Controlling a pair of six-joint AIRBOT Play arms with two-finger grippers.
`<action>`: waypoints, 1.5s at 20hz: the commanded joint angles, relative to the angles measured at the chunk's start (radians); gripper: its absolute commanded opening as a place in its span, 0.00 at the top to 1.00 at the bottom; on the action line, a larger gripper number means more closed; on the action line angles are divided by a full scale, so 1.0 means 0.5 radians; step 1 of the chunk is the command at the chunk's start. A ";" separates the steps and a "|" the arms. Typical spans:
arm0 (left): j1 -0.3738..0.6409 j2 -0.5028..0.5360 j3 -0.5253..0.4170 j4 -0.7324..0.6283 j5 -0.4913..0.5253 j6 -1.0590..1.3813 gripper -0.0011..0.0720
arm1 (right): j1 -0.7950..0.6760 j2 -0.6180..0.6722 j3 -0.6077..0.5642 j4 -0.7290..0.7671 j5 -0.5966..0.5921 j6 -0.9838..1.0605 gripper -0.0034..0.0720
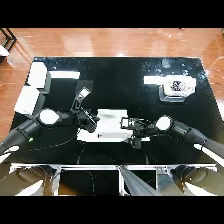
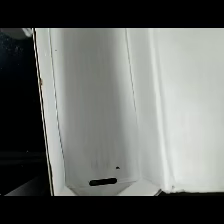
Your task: Fold the box and place the chain.
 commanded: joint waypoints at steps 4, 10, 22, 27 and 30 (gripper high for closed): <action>0.014 -0.099 0.002 0.052 -0.018 0.002 0.96 | -0.001 -0.001 0.001 0.001 -0.002 0.000 0.42; 0.378 0.282 0.002 0.290 -0.419 -0.005 0.96 | -0.002 -0.001 0.001 0.001 -0.002 0.000 0.42; 0.241 0.392 -0.253 0.470 -0.569 1.118 0.11 | -0.001 -0.001 0.001 0.002 -0.002 0.001 0.42; 0.091 0.240 -0.266 0.448 -0.362 1.204 0.14 | -0.002 -0.001 0.001 0.002 -0.003 0.000 0.42; 0.056 0.160 -0.265 0.292 -0.246 1.204 0.14 | -0.001 -0.001 0.001 0.002 -0.003 0.000 0.42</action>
